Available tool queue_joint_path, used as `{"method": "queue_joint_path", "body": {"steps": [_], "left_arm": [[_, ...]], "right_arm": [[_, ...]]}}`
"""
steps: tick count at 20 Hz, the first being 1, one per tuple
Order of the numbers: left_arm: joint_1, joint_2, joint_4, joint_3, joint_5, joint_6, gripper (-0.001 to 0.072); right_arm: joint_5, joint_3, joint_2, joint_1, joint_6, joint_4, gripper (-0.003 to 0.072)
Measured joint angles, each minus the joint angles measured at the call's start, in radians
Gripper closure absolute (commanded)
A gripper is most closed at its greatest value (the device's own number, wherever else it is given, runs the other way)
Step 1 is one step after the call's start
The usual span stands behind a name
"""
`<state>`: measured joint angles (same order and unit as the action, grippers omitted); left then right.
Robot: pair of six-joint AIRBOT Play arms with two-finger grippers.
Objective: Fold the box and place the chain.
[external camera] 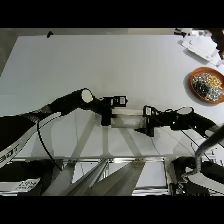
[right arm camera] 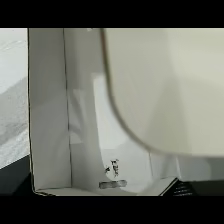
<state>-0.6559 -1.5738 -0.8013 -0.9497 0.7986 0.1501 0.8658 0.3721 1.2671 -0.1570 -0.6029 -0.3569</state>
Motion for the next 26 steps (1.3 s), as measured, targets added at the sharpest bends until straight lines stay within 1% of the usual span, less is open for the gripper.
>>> {"method": "queue_joint_path", "body": {"steps": [1,2,3,9,10,11,16,24,25,26], "left_arm": [[0.000,0.000,0.000,0.000,0.000,0.000,0.0697],[0.000,0.000,0.000,0.000,0.000,0.000,0.0697],[0.000,0.000,0.000,0.000,0.000,0.000,0.0697],[0.000,0.000,0.000,0.000,0.000,0.000,0.0697],[0.000,0.000,0.000,0.000,0.000,0.000,0.0697],[0.000,0.000,0.000,0.000,0.000,0.000,0.0697],[0.000,0.000,0.000,0.000,0.000,0.000,0.0697],[0.000,0.000,0.000,0.000,0.000,0.001,0.0697],[0.000,0.000,0.000,0.000,0.000,0.001,0.0697],[0.000,0.000,0.000,0.000,0.000,0.001,0.0697]], "right_arm": [[0.001,0.004,0.005,0.000,0.000,-0.006,0.0167],[0.003,0.008,0.008,0.000,0.001,-0.011,0.0207],[0.005,0.011,0.011,0.000,0.003,-0.016,0.0230],[0.002,0.023,0.027,0.000,0.000,-0.029,0.0242],[-0.002,0.025,0.029,0.000,-0.001,-0.032,0.0291],[-0.006,0.025,0.031,0.000,-0.003,-0.036,0.0305],[-0.026,0.026,0.035,0.000,-0.008,-0.052,0.0292],[-0.040,0.026,0.035,0.000,-0.023,-0.077,0.0294],[-0.040,0.026,0.035,0.000,-0.024,-0.078,0.0297],[-0.041,0.026,0.035,0.000,-0.025,-0.080,0.0338]]}}
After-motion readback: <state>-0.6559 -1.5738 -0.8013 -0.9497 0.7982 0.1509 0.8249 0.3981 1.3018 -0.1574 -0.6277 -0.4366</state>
